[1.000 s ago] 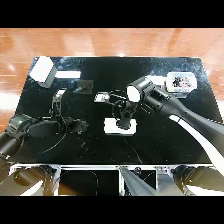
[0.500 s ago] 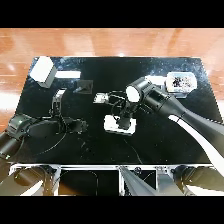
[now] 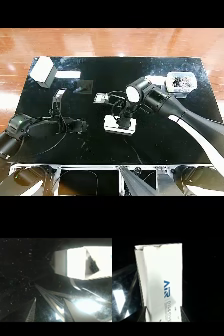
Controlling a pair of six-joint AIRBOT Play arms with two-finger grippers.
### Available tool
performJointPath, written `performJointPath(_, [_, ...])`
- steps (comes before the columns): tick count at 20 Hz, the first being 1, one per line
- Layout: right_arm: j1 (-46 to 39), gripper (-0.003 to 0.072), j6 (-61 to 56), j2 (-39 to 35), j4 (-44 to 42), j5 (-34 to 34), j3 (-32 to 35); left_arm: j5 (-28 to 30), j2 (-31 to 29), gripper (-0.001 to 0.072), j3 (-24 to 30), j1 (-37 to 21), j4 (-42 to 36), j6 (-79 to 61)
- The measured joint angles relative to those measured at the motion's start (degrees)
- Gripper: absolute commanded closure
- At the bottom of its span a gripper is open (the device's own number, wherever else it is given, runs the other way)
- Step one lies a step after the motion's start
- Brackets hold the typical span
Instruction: Fold the box and place the chain.
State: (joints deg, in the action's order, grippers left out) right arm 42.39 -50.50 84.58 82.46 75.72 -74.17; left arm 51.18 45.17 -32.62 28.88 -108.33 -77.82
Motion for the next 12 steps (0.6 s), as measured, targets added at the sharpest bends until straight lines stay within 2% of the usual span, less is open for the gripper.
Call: performJointPath(12, [0.0,0.0214,0.0,0.6,1.1,-1.4,0.0,0.0,0.0,0.0270,0.0,0.0,0.0,0.0])
